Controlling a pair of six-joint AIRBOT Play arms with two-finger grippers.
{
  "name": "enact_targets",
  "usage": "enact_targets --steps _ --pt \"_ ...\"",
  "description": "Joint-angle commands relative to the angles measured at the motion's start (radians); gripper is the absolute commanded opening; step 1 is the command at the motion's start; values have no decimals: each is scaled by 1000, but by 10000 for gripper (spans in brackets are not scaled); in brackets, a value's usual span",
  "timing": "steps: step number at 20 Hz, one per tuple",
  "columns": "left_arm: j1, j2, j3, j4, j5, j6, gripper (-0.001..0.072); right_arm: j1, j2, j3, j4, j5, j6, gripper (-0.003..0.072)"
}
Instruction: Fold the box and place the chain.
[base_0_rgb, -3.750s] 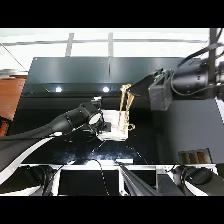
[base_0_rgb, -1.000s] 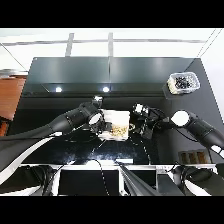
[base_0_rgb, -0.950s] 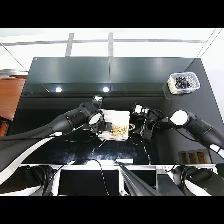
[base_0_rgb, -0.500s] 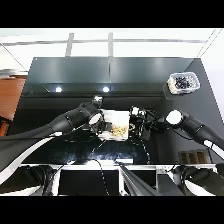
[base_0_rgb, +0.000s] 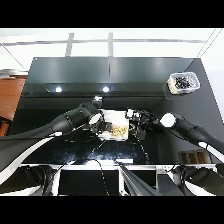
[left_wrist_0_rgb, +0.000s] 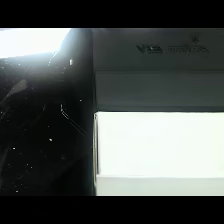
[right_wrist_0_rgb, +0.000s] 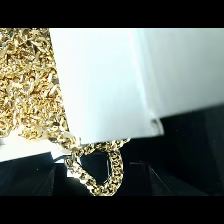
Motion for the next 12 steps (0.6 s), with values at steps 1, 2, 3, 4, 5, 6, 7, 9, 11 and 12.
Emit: enact_targets --steps 1,2,3,4,5,6,7,9,11,12 --pt "1 0 0 0 0 -1 30 6 -3 0 0 -12 6 691" --pt "1 0 0 0 0 -1 30 6 -3 0 0 -12 10 690" --pt "1 0 0 0 0 -1 30 6 -3 0 -1 -13 14 690" --pt "1 0 0 0 0 -1 30 6 -3 0 -1 -13 17 690" --pt "1 0 0 0 0 -1 30 6 -3 0 -2 -13 20 690" --pt "1 0 0 0 0 -1 30 6 -6 0 -3 -13 20 690" --pt "1 0 0 0 0 -1 30 6 -10 0 -3 -12 20 690" --pt "1 0 0 0 0 -1 30 6 -14 0 -3 -12 24 690" --pt "1 0 0 0 0 -1 30 6 -17 0 -3 -13 24 690" --pt "1 0 0 0 1 -1 30 6 -17 0 -3 -13 24 691"
